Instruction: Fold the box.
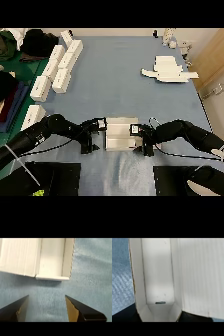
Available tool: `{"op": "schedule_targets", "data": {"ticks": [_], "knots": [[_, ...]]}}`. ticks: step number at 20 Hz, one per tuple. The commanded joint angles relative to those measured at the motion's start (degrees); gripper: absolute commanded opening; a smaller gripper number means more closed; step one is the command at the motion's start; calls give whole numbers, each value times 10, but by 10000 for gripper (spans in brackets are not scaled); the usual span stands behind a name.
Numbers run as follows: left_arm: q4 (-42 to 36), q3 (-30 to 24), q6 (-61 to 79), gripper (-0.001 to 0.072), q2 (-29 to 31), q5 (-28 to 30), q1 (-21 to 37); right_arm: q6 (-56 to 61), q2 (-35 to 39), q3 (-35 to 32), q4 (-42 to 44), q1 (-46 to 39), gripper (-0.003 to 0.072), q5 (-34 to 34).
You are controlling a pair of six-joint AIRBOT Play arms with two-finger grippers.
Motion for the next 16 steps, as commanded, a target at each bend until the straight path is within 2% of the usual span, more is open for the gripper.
{"op": "schedule_targets", "data": {"ticks": [1,4,8,16], "knots": [[-52,-3,69,695,-33,24,2,0,0,0,0,0,519,0],[-70,-3,96,696,-63,39,-9,0,0,0,0,0,518,0],[-87,-3,126,695,-89,72,-53,0,0,0,0,0,519,0],[-105,-3,124,695,-104,94,-59,0,0,0,0,0,519,0]]}}
